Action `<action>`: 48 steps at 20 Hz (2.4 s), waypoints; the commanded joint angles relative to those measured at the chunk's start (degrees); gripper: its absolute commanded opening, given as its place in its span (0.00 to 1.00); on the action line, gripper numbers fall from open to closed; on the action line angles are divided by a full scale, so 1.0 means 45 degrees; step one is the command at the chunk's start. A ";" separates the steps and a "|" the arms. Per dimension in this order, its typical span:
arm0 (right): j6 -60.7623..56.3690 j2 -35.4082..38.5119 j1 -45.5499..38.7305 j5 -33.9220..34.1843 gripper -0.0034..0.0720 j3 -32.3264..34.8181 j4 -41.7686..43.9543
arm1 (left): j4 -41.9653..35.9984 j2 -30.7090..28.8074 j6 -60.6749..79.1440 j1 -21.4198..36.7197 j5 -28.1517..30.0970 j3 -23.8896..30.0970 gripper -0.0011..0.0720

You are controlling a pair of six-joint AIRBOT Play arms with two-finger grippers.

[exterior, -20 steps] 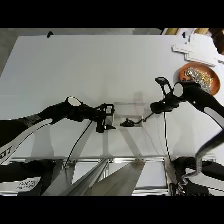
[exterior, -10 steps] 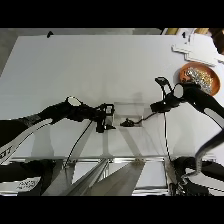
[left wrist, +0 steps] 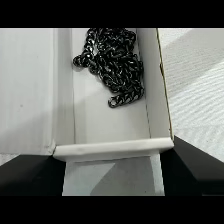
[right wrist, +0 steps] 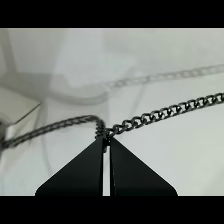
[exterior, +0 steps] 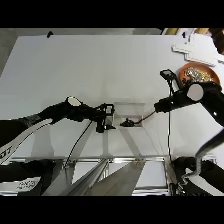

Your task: Fold the box and place the chain.

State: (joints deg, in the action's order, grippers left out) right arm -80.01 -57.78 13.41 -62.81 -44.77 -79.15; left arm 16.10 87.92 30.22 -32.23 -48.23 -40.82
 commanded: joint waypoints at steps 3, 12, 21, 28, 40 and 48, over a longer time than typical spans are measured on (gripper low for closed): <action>0.0131 0.2555 0.1846 -0.1054 0.07 0.0005 0.1059 | 0.0000 0.0005 0.0000 0.0000 0.0005 -0.0005 0.29; 0.0083 0.2832 0.4843 0.1846 0.07 0.0005 0.3725 | 0.0000 0.0005 0.0000 0.0000 0.0000 -0.0005 0.29; 0.0087 0.0777 0.5683 0.3109 0.07 0.0005 0.3585 | 0.0000 0.0005 0.0000 0.0000 0.0005 -0.0005 0.29; 0.0894 0.0340 0.5678 0.3045 0.46 -0.0544 0.3211 | 0.0005 0.0005 0.0000 0.0000 0.0005 -0.0005 0.29; 0.0408 -0.0704 -0.0860 0.1345 0.07 -0.2429 -0.1127 | 0.0000 0.0005 0.0000 0.0000 0.0005 -0.0005 0.29; 0.0078 -0.2589 -0.1258 0.2307 0.50 -0.0457 -0.1127 | 0.0000 0.0005 0.0000 0.0000 0.0005 -0.0005 0.29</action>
State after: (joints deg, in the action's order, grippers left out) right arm -79.13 -66.65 8.36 -53.93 -49.23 -83.66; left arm 16.08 87.92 30.20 -32.23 -48.23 -40.82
